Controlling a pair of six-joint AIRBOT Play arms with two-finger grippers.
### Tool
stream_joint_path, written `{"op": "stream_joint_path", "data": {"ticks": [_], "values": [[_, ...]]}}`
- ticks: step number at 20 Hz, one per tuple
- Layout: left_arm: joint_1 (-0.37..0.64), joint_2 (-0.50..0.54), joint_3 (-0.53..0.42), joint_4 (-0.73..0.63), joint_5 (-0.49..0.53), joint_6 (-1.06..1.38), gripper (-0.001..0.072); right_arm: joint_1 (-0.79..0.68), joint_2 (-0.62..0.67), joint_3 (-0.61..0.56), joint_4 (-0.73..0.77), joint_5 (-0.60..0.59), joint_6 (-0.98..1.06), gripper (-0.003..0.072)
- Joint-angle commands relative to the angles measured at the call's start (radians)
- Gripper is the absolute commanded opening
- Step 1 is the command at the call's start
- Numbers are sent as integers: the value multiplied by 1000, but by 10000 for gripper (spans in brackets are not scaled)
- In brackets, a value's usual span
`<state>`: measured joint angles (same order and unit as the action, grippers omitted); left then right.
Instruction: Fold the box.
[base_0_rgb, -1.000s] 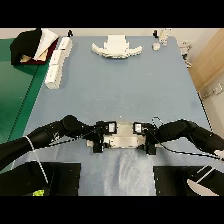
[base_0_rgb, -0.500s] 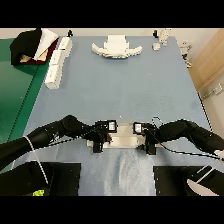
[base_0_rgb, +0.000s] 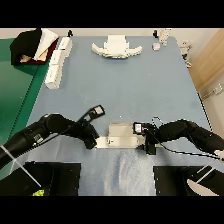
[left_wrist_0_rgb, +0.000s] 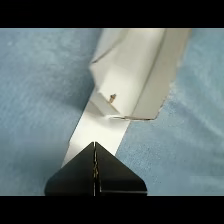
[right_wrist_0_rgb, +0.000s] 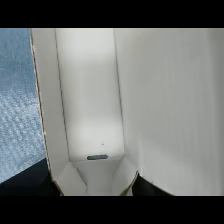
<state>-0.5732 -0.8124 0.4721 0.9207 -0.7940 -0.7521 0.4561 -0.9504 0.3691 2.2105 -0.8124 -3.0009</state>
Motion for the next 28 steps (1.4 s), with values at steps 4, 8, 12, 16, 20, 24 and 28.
{"op": "stream_joint_path", "data": {"ticks": [4,8,12,16,20,24,28], "values": [[391,123,0,76,-236,-575,14,1,0,0,0,0,0,529],[551,64,-32,38,-320,-598,13,1,0,0,0,0,0,528],[473,-5,-111,-116,-239,-551,13,1,0,0,0,0,0,529],[290,-61,-148,-214,-108,-546,13,1,0,0,0,0,0,529],[143,-61,-147,-315,8,-546,13,1,0,0,0,0,0,529],[124,-59,-111,-331,-6,-542,14,1,0,0,0,0,0,528],[124,-59,-50,-332,-65,-542,15,1,0,0,0,0,0,528]]}}
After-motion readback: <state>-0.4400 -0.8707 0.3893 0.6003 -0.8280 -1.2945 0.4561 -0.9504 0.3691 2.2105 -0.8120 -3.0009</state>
